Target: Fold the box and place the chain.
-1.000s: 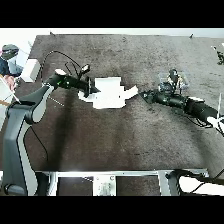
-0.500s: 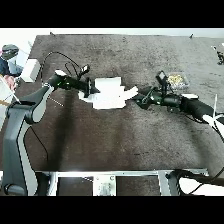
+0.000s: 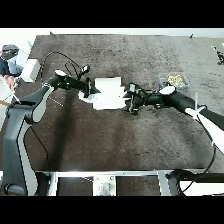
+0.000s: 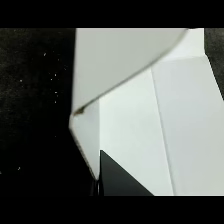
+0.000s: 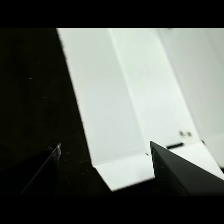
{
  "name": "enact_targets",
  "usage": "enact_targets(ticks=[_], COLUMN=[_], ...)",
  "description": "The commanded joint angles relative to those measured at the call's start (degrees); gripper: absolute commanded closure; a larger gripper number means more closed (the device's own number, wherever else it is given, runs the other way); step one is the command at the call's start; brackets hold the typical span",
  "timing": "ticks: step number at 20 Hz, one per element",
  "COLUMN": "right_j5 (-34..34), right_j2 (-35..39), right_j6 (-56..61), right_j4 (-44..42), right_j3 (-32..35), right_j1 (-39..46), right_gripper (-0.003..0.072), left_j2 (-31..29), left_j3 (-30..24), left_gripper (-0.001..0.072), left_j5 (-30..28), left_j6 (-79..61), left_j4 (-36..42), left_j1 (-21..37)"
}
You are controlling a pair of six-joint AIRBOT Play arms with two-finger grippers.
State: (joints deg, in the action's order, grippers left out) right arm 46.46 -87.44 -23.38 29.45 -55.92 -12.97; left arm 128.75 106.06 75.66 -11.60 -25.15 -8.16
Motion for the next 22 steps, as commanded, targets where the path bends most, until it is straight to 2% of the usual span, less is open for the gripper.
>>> enact_targets(ticks=[1,11,15,22], right_j5=[-0.9,-11.4,-11.3,-5.0], right_j2=[-2.6,-5.8,-4.0,-6.0], right_j6=[1.1,4.2,7.2,8.7], right_j4=[7.2,6.7,5.9,5.9], right_j3=[-2.0,-2.8,-5.6,-12.0], right_j1=[-2.4,-3.1,-2.8,0.6], right_gripper=[0.0041,0.0042,0.0042,0.0043], left_j2=[0.0,0.0,0.0,0.0], left_j3=[0.0,0.0,0.0,0.0], left_gripper=[0.0697,0.0697,0.0696,0.0696], left_j5=[-0.1,-0.5,-0.5,-0.5], left_j6=[0.0,0.0,0.0,0.0], left_j4=[0.1,0.1,0.1,0.1], left_j1=[0.0,0.0,0.0,0.0])
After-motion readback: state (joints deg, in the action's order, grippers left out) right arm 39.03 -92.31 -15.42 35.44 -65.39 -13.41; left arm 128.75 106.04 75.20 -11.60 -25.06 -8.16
